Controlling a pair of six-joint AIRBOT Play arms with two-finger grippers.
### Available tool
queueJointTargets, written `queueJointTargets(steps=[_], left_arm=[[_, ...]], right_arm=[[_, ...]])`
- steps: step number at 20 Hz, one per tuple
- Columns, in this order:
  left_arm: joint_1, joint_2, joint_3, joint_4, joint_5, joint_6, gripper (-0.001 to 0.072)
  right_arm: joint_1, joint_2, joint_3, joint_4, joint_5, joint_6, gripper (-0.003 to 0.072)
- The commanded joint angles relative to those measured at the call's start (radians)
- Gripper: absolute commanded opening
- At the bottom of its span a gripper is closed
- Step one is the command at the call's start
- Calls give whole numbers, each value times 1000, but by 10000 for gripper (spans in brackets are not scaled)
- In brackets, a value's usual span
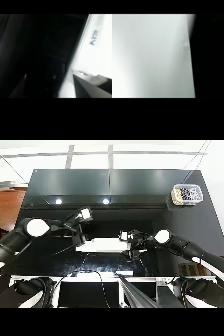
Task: Fold the box and place the chain.
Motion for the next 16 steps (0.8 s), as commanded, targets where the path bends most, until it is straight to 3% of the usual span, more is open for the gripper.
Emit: queueJointTargets(steps=[1, 2, 4, 6, 9, 13, 16], left_arm=[[50, 105, 1, 29, -261, -197, 379], [52, 117, 1, 27, -343, -239, 18], [47, 121, -14, -65, -457, -328, 25], [16, 121, -60, -226, -415, -330, 25], [-80, 121, -135, -334, -112, -327, 25], [-176, 121, -174, -356, 260, -328, 25], [-188, 100, -176, -352, 416, -328, 25]], right_arm=[[0, -1, 0, 0, 1, 1, 471], [0, -1, 0, 0, 1, 1, 471], [0, -1, 0, 0, 1, 0, 471], [0, -1, 0, 0, 1, 1, 471], [0, -1, 0, 0, 1, 1, 471], [0, -1, 0, 0, 1, 1, 471], [0, -1, 0, 0, 1, 1, 471]])
